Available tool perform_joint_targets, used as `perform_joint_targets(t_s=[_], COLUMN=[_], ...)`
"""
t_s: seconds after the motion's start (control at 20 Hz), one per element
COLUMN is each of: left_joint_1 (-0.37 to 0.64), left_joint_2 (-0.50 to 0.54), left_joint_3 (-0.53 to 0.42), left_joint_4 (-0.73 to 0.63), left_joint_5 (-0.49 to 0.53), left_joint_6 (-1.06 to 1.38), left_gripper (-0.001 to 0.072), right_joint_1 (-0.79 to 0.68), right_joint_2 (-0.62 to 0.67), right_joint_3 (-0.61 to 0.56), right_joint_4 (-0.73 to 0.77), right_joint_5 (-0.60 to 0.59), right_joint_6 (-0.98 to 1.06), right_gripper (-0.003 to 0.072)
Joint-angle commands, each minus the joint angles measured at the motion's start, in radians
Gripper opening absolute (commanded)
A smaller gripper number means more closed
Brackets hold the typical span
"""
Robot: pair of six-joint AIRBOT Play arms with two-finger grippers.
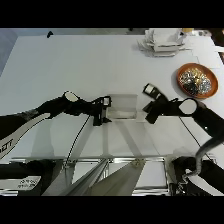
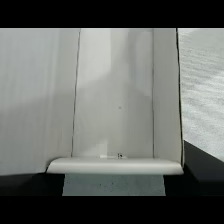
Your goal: Fold the box and place the chain.
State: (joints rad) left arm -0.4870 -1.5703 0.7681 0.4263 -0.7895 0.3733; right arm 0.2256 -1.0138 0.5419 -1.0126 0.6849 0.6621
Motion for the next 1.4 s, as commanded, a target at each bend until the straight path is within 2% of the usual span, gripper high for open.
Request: perform_joint_targets(t_s=[0.0, 0.1, 0.25, 0.4, 0.6, 1.05, 1.1, 1.2, 1.3, 1.35], left_joint_1=[-0.001, -0.001, -0.001, -0.001, -0.001, -0.001, -0.001, -0.001, -0.001, -0.001], left_joint_2=[0.001, 0.001, 0.001, 0.001, 0.001, 0.001, 0.001, 0.001, 0.001, 0.001], left_joint_3=[0.000, 0.000, 0.000, 0.000, 0.000, 0.000, 0.000, 0.000, 0.000, 0.000], left_joint_4=[0.001, 0.001, 0.001, 0.001, 0.001, 0.001, 0.001, 0.001, 0.001, 0.001], left_joint_5=[0.000, 0.000, 0.000, 0.000, 0.000, 0.000, 0.000, 0.000, 0.000, 0.000], left_joint_6=[0.001, 0.000, 0.000, 0.000, 0.000, 0.000, 0.000, 0.000, 0.000, 0.000], left_gripper=[0.0154, 0.0154, 0.0154, 0.0154, 0.0154, 0.0154, 0.0154, 0.0154, 0.0154, 0.0154], right_joint_1=[-0.154, -0.262, -0.348, -0.351, -0.351, -0.268, -0.256, -0.235, -0.211, -0.195], right_joint_2=[0.035, 0.031, -0.006, -0.074, -0.148, -0.179, -0.172, -0.152, -0.142, -0.142], right_joint_3=[0.000, 0.000, 0.000, 0.000, 0.000, 0.000, 0.000, 0.000, 0.000, 0.000], right_joint_4=[-0.172, -0.187, -0.181, -0.098, 0.056, 0.165, 0.173, 0.182, 0.184, 0.190], right_joint_5=[0.025, 0.075, 0.130, 0.188, 0.251, 0.288, 0.293, 0.294, 0.289, 0.282], right_joint_6=[0.529, 0.647, 0.694, 0.687, 0.564, 0.468, 0.453, 0.454, 0.454, 0.454], right_gripper=[0.0015, 0.0015, 0.0015, 0.0015, 0.0015, 0.0016, 0.0023, 0.0115, 0.0135, 0.0185])
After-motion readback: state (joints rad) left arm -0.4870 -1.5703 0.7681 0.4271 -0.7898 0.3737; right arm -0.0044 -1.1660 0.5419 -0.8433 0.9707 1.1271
